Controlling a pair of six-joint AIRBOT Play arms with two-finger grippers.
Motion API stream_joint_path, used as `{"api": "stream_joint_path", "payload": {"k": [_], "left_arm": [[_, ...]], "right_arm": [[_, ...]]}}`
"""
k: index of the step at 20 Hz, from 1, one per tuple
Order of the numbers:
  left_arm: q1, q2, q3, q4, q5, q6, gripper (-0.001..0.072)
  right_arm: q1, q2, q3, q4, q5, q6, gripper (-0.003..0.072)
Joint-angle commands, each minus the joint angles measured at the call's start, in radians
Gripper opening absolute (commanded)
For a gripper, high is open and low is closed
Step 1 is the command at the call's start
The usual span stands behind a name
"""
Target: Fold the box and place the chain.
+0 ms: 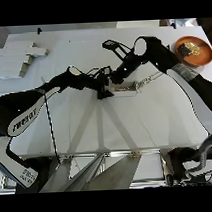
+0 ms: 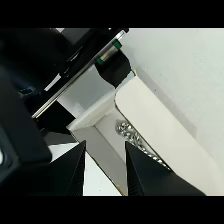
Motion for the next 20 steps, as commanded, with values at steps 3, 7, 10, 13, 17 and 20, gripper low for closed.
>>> {"api": "stream_joint_path", "payload": {"k": [3,7,10,13,17,20], "left_arm": [[0.000,0.000,0.000,0.000,0.000,0.000,0.0280],[0.000,0.000,0.000,0.000,0.000,0.000,0.0280],[0.000,0.000,0.000,0.000,0.000,0.000,0.0280],[0.000,0.000,0.000,0.000,0.000,0.000,0.0280],[0.000,0.000,0.000,0.000,0.000,0.000,0.0280],[0.000,0.000,0.000,0.000,0.000,0.000,0.0280]], "right_arm": [[-0.006,0.027,0.000,-0.014,0.003,0.011,0.0296],[-0.045,0.149,0.000,-0.059,0.009,0.036,0.0296],[-0.128,0.229,0.000,-0.145,0.037,0.025,0.0322],[-0.272,0.234,-0.001,-0.168,0.110,-0.003,0.0366],[-0.393,0.183,-0.032,-0.183,0.113,-0.082,0.0489],[-0.401,0.086,-0.044,-0.183,0.110,-0.174,0.0504]]}}
